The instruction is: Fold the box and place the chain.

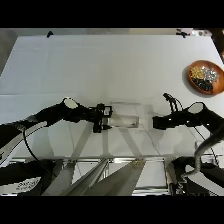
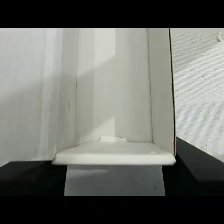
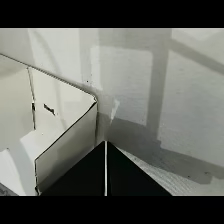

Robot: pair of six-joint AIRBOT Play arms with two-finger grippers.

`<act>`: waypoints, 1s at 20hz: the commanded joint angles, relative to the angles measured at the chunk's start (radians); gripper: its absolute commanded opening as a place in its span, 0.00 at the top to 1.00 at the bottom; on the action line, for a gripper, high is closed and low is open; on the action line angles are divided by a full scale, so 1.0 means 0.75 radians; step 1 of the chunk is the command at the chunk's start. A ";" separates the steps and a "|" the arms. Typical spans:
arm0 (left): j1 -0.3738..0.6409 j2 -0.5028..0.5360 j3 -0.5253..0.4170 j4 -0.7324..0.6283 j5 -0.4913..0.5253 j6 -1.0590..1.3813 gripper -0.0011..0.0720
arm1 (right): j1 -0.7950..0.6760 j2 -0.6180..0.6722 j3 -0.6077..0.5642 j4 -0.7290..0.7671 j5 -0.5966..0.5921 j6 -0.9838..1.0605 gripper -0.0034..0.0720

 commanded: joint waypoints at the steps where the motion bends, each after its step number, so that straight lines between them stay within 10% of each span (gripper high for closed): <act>1: 0.001 0.001 0.001 0.000 0.000 0.001 0.47 | 0.002 -0.001 -0.003 0.034 -0.008 0.003 0.94; 12: 0.001 0.001 0.001 0.000 0.000 0.001 0.47 | 0.083 0.029 -0.003 0.234 0.023 -0.102 0.93; 15: 0.001 0.001 0.001 0.000 0.000 0.001 0.47 | 0.083 0.098 0.011 0.273 0.035 -0.099 0.50; 20: 0.001 0.001 0.001 0.000 0.000 0.001 0.47 | 0.083 0.148 0.014 0.277 0.033 -0.087 0.51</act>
